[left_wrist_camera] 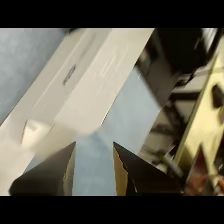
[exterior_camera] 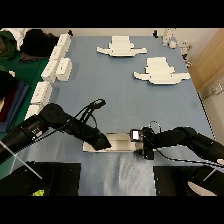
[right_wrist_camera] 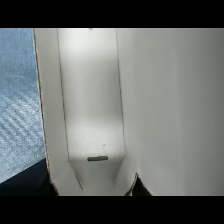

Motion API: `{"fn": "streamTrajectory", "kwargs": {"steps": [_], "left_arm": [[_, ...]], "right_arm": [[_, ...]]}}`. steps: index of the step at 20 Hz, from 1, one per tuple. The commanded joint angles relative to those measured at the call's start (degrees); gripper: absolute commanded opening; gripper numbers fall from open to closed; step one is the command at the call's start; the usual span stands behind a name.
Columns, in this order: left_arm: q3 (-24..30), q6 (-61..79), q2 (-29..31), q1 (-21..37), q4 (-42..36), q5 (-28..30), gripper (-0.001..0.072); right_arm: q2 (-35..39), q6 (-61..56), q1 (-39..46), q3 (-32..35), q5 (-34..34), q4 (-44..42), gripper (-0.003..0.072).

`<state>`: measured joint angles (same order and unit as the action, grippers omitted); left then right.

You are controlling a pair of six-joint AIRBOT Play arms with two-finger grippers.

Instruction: Fold the box.

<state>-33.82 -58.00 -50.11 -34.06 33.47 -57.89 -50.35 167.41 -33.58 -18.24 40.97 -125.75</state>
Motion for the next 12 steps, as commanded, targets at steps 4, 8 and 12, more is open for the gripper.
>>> {"fn": "streamTrajectory", "kwargs": {"steps": [4, 8, 12], "left_arm": [[-3.4, -3.1, -10.5, 0.6, -6.5, 17.7, 0.0351], [-3.3, -3.5, -16.7, 3.1, -6.4, 16.1, 0.0351], [-3.3, -3.5, -21.7, 3.1, -6.5, 15.9, 0.0351]], "right_arm": [[0.0, 0.0, -0.1, 0.0, 0.0, 0.0, 0.0511], [0.0, 0.0, -0.1, 0.0, 0.0, 0.0, 0.0511], [0.0, 0.0, -0.1, 0.0, 0.0, 0.0, 0.0511]]}}
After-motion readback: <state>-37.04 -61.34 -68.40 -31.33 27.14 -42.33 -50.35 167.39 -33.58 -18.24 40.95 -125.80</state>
